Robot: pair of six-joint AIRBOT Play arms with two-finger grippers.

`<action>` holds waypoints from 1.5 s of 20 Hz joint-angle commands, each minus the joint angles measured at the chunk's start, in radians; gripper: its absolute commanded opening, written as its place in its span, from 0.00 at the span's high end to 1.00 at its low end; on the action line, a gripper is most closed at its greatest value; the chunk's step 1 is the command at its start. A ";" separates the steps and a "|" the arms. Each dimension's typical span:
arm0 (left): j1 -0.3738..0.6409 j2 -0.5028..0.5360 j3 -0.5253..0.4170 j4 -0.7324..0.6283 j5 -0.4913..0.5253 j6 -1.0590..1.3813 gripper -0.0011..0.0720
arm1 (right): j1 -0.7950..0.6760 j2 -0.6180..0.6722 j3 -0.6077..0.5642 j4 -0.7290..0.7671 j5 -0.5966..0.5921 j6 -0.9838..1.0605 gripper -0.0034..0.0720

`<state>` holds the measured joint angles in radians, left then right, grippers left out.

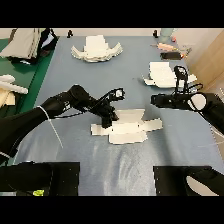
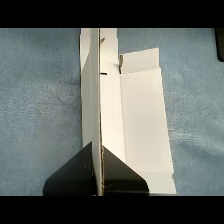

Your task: Fold the box.

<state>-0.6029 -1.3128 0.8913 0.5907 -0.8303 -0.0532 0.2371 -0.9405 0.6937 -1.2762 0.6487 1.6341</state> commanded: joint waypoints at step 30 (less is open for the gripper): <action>-0.058 -0.023 -0.001 0.023 -0.070 -0.105 0.97 | 0.002 0.001 0.001 -0.022 0.007 -0.039 0.95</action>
<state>-0.6598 -1.3354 0.8902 0.6094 -0.8871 -0.1539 0.2379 -0.9405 0.6937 -1.2987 0.6540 1.6001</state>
